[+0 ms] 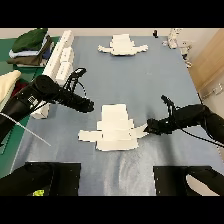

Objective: Fold the box.

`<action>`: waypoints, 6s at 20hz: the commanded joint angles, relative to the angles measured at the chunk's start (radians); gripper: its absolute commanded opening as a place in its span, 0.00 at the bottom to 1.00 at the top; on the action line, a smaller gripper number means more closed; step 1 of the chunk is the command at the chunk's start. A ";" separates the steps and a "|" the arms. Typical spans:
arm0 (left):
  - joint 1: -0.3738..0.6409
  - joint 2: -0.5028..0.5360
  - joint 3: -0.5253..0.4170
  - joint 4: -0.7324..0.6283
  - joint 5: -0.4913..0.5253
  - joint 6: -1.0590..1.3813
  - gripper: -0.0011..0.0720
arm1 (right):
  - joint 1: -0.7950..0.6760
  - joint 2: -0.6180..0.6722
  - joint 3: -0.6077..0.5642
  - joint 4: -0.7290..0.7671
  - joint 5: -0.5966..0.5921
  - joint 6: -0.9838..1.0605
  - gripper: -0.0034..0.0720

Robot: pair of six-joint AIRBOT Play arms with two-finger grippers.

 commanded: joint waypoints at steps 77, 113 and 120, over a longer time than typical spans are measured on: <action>0.140 -0.555 0.136 -0.393 -0.365 0.528 0.40 | 0.306 0.288 -0.211 -0.002 0.369 -0.076 0.05; -0.281 0.088 -0.314 -0.455 0.323 1.240 0.02 | 0.092 0.277 0.038 -0.882 0.359 0.684 0.65; -0.389 0.119 -0.418 -0.452 0.421 1.239 0.03 | 0.094 0.230 0.038 -0.828 0.358 0.684 0.65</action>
